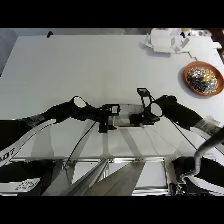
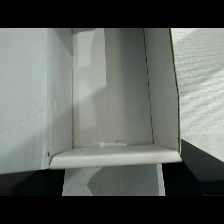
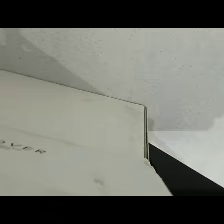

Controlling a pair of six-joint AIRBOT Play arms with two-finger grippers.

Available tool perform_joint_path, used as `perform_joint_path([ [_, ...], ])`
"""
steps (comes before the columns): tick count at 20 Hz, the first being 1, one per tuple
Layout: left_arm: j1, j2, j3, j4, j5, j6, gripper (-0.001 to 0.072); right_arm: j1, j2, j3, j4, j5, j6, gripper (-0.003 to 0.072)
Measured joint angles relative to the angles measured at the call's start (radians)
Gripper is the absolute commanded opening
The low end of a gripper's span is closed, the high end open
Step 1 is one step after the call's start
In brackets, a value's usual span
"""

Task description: Fold the box and place the chain.

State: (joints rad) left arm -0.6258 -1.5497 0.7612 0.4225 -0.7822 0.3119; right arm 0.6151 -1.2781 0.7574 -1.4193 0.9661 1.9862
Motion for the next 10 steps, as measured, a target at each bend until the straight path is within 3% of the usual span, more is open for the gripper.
perform_joint_path([
  [1, 0.000, 0.000, 0.000, 0.000, 0.000, 0.000, 0.0144, 0.004, -0.008, 0.012, -0.014, 0.014, 0.019, 0.0355],
  [4, 0.000, 0.000, 0.000, 0.000, 0.000, 0.000, 0.0144, 0.011, -0.020, 0.040, -0.047, 0.052, 0.058, 0.0212],
  [7, 0.000, 0.000, 0.000, 0.000, 0.000, 0.000, 0.0144, 0.014, -0.032, 0.052, -0.065, 0.078, 0.075, 0.0153],
  [10, 0.000, 0.000, 0.000, 0.000, 0.000, 0.000, 0.0144, 0.014, -0.055, 0.058, -0.071, 0.113, 0.085, 0.0016],
])
